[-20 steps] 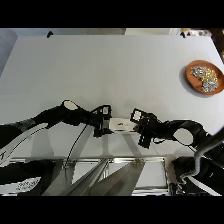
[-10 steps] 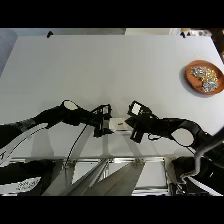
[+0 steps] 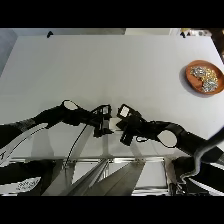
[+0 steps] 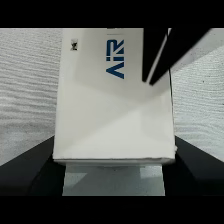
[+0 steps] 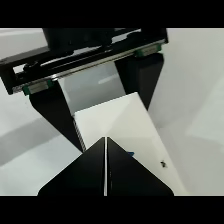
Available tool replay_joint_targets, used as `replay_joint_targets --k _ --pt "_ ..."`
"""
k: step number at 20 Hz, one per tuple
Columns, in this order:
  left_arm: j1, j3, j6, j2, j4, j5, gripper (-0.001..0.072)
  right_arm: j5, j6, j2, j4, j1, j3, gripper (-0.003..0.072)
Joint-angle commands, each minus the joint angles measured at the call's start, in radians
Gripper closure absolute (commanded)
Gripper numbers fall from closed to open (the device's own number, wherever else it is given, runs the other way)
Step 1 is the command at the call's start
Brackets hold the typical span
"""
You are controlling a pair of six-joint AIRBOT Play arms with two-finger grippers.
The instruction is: Fold the box and place the chain.
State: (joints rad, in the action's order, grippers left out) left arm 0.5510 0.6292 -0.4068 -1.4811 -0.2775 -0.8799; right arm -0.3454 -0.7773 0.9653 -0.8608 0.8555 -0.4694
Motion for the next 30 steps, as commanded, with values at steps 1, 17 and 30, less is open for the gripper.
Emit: replay_joint_targets --k 1,17,30 --pt "-0.001 0.000 0.000 0.001 0.000 0.001 0.0640 0.004 0.000 0.037 0.008 0.027 0.000 0.0673" --pt "-0.001 0.000 0.000 0.001 0.000 0.000 0.0640 -0.062 -0.004 0.078 -0.032 0.031 0.000 0.0672" --pt "-0.001 0.000 0.000 0.001 0.000 0.000 0.0640 -0.348 -0.143 -0.122 -0.274 -0.158 0.000 0.0670"
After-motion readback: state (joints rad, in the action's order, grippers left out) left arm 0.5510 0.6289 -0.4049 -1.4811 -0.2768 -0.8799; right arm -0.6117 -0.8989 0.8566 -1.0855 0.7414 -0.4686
